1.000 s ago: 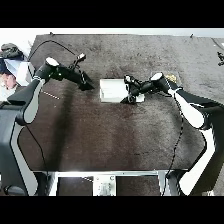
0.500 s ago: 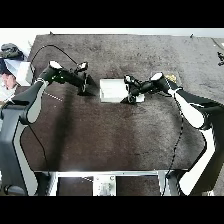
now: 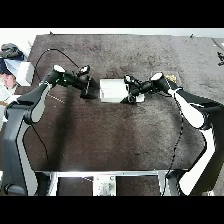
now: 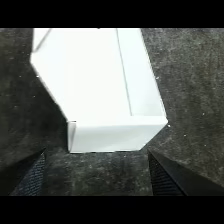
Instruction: Fold the box and place the chain.
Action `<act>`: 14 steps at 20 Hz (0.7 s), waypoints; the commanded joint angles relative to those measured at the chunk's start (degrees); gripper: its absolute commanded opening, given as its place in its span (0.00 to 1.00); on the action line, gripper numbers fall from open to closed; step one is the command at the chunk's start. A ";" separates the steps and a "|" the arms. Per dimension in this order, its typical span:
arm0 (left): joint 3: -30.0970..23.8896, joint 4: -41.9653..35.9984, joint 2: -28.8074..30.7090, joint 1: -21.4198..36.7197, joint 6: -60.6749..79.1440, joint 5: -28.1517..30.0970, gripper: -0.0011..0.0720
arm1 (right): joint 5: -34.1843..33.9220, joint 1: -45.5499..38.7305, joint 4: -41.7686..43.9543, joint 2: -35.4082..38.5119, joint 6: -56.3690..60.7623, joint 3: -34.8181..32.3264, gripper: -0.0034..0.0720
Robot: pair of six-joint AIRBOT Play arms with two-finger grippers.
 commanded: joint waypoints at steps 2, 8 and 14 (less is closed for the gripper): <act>-0.02 -0.44 -0.35 0.02 0.50 -2.05 1.00 | 0.02 0.04 0.00 0.02 0.00 0.02 0.67; -0.02 0.37 -0.81 -1.64 0.04 -0.26 1.00 | 0.02 0.04 0.00 0.02 0.00 0.02 0.67; -0.02 0.13 -1.01 -2.82 -0.26 0.92 1.00 | 0.02 0.04 0.00 0.02 0.00 0.02 0.67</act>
